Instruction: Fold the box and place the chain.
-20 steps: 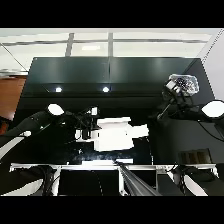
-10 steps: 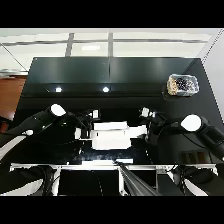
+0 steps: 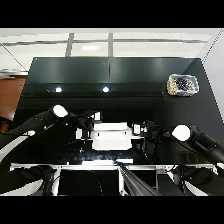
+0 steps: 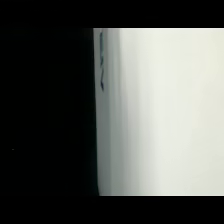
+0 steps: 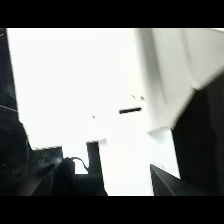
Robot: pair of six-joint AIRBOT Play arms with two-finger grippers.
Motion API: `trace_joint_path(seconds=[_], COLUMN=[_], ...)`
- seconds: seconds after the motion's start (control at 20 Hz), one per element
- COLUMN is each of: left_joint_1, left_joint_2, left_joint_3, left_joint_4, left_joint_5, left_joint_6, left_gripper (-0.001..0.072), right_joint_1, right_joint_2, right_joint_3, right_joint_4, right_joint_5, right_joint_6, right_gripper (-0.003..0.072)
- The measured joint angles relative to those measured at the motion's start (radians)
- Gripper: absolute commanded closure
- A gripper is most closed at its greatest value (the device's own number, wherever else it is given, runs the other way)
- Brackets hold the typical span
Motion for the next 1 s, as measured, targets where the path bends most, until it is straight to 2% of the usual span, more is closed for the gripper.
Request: trace_joint_path(seconds=[0.5,1.0], left_joint_1=[-0.001,-0.001], left_joint_2=[-0.001,-0.001], left_joint_3=[0.010,0.021], left_joint_4=[0.011,0.010], left_joint_5=[-0.014,-0.029], left_joint_6=[-0.020,-0.046], left_gripper=[0.0677,0.0677], right_joint_1=[0.159,0.199], right_joint_2=[-0.071,-0.079], right_joint_3=[-0.003,0.006], right_joint_4=[0.041,0.129], right_joint_5=[-0.107,-0.222], right_joint_6=[-0.020,0.004], right_gripper=[-0.0019,-0.0020])
